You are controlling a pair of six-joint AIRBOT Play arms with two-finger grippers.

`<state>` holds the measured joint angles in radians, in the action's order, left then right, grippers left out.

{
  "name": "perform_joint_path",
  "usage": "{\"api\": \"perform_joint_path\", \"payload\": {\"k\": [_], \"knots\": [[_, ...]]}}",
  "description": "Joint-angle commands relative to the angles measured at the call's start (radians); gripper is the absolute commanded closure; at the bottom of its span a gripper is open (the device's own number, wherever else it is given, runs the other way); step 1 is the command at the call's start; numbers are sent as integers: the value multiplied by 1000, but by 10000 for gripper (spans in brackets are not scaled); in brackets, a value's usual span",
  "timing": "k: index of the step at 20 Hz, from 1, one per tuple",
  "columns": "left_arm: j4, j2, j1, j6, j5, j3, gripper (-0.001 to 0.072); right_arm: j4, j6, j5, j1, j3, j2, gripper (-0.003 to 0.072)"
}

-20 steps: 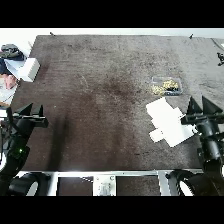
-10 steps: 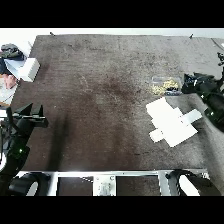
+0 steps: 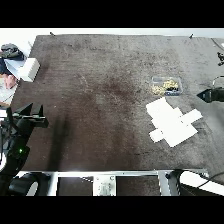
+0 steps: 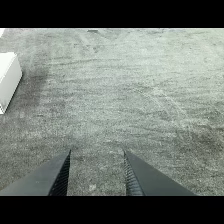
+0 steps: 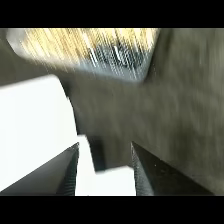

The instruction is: Fold the box and place the chain.

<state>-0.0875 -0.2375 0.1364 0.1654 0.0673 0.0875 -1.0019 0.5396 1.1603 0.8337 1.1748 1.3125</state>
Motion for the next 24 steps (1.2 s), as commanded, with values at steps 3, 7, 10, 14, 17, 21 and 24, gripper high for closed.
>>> {"api": "perform_joint_path", "payload": {"k": [3,7,10,14,17,21,24], "knots": [[0,0,-1,0,1,0,353,-267,60,249,28,224,247,181],[0,0,-1,0,1,0,354,-299,19,245,27,288,328,182],[0,0,-1,0,0,0,353,-284,-28,271,27,286,367,199],[0,0,-1,0,1,0,353,-229,-36,348,27,286,446,199],[0,0,-1,0,0,0,353,-213,-35,364,27,285,492,209],[0,0,-1,0,0,0,353,-164,-43,420,27,284,524,311],[0,0,-1,0,0,0,353,-164,-43,469,27,285,553,313]]}}
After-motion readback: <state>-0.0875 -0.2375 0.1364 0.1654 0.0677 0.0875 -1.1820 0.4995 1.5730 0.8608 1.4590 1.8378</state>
